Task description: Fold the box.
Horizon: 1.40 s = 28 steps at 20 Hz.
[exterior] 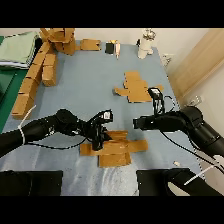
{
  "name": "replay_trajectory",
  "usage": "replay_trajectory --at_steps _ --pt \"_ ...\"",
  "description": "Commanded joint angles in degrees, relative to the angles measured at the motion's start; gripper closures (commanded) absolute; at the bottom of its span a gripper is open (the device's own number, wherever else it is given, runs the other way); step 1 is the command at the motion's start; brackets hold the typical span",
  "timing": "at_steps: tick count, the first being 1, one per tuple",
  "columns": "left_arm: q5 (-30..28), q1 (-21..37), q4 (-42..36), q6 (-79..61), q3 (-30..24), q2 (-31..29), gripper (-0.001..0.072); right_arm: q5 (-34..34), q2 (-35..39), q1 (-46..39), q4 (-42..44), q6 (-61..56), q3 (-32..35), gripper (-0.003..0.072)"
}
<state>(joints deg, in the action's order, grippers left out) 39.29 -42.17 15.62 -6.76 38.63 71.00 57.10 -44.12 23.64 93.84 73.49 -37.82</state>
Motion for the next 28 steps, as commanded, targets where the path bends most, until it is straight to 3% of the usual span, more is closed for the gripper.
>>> replay_trajectory --at_steps 1,6,11,13,17,18,19,20,22,28 --pt "1.62 0.0 0.02 0.61 -0.02 -0.04 0.0695 1.05 0.04 0.07 0.11 -0.02 0.04 0.0685" --pt "1.68 0.04 0.0 0.61 -0.02 -0.04 0.0696 12.85 1.9 1.66 0.72 3.19 0.04 0.0685" --pt "1.66 0.04 0.0 0.61 -0.02 -0.04 0.0695 20.83 10.43 18.43 8.11 2.71 1.29 0.0685" --pt "1.66 0.04 0.0 0.61 -0.02 -0.04 0.0695 18.99 13.94 29.57 8.87 0.9 4.9 0.0685" --pt "1.68 0.04 0.0 0.61 -0.02 -0.04 0.0695 3.32 14.67 52.74 1.42 0.11 12.83 0.0681" --pt "1.62 0.04 0.0 0.61 -0.02 -0.04 0.0695 1.18 12.76 56.76 -3.67 0.31 13.42 0.0533" --pt "1.62 0.04 0.0 0.61 -0.02 -0.04 0.0695 0.07 10.69 59.52 -8.44 0.48 13.51 0.0295" --pt "1.64 0.04 0.0 0.61 -0.02 -0.04 0.0695 -0.63 8.37 61.27 -13.27 0.5 13.49 0.0181" --pt "1.66 0.04 0.0 0.61 -0.02 -0.04 0.0696 -1.62 4.26 61.94 -18.8 0.5 13.49 0.0164" --pt "1.66 0.04 0.0 0.61 -0.02 -0.04 0.0695 -3.1 -4.59 61.9 -24.13 0.46 13.49 0.0165"
